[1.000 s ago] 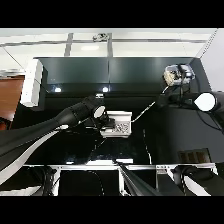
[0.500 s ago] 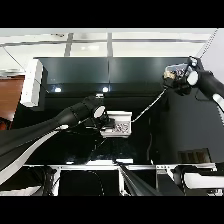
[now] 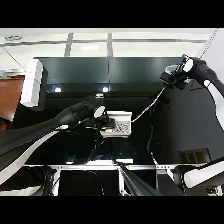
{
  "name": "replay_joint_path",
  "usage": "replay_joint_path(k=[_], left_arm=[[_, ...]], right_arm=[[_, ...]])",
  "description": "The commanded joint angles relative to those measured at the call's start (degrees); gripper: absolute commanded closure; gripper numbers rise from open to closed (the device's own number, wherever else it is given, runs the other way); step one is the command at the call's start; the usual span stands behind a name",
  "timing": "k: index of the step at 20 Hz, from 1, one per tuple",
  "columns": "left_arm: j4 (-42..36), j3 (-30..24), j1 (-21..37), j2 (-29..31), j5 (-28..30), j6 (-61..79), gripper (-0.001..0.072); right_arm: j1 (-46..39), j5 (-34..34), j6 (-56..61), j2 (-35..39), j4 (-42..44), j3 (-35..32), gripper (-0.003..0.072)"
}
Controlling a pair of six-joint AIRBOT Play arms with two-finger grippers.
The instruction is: Fold the box and place the chain.
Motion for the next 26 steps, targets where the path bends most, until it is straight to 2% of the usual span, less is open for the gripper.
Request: replay_joint_path(k=[1,3,8,11,13,17,19,26], left_arm=[[0.0,0.0,0.0,0.0,0.0,0.0,0.0682],[0.0,0.0,0.0,0.0,0.0,0.0,0.0681],[0.0,0.0,0.0,0.0,0.0,0.0,0.0681],[0.0,0.0,0.0,0.0,0.0,0.0,0.0682],[0.0,0.0,0.0,0.0,0.0,0.0,0.0682],[0.0,0.0,0.0,0.0,0.0,0.0,0.0682],[0.0,0.0,0.0,0.0,0.0,0.0,0.0681],[0.0,0.0,0.0,0.0,0.0,0.0,0.0682]], right_arm=[[0.7,8.8,-11.8,4.2,1.0,0.7,0.0663],[1.7,12.8,-18.3,10.2,2.8,-0.8,0.0663],[2.4,11.6,-23.1,33.0,10.3,-11.3,0.0663],[2.5,14.1,-23.5,44.6,12.1,-12.0,0.0663],[2.6,16.6,-23.5,50.6,16.6,-12.0,0.0663],[3.3,26.6,-23.6,54.2,27.7,-12.0,0.0663],[5.4,28.0,-24.6,54.2,33.3,-12.0,0.0663],[10.6,17.2,-28.3,54.2,52.9,-12.0,0.0663]])
